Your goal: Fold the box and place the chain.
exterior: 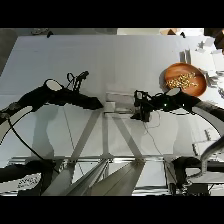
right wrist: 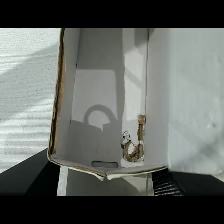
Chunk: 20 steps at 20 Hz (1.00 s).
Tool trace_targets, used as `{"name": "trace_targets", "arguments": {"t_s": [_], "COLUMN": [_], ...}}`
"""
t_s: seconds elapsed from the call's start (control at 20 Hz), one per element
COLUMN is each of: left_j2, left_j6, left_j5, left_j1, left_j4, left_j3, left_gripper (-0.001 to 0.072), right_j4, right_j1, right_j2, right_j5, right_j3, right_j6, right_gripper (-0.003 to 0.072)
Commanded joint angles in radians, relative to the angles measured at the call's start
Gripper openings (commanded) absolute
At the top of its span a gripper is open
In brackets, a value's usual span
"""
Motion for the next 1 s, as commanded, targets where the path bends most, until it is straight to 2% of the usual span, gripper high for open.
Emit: {"name": "trace_targets", "arguments": {"t_s": [0.0, 0.65, 0.8, 0.85, 0.9, 0.95], "left_j2": [0.01, 0.01, 0.01, 0.01, 0.01, 0.01], "left_j6": [0.004, 0.003, 0.003, 0.003, 0.002, -0.002], "left_j5": [0.004, 0.08, 0.163, 0.196, 0.215, 0.232], "left_j1": [-0.014, -0.082, -0.127, -0.142, -0.153, -0.164], "left_j4": [-0.01, -0.05, -0.027, -0.008, 0.011, 0.032], "left_j3": [0.0, 0.0, 0.0, 0.0, 0.0, 0.0], "left_gripper": [0.0346, 0.0346, 0.0355, 0.0402, 0.0513, 0.0549], "right_j4": [0.0, 0.0, 0.0, 0.0, 0.0, 0.0], "right_j1": [0.0, 0.0, 0.0, 0.0, 0.0, 0.0], "right_j2": [0.0, 0.0, 0.0, 0.0, 0.0, 0.0], "right_j5": [0.0, 0.0, 0.0, 0.0, 0.0, 0.0], "right_j3": [0.001, 0.0, 0.001, 0.001, 0.001, 0.001], "right_j6": [0.0, 0.0, 0.0, 0.0, 0.0, 0.0], "right_gripper": [0.0519, 0.0519, 0.0519, 0.0519, 0.0519, 0.0519]}}
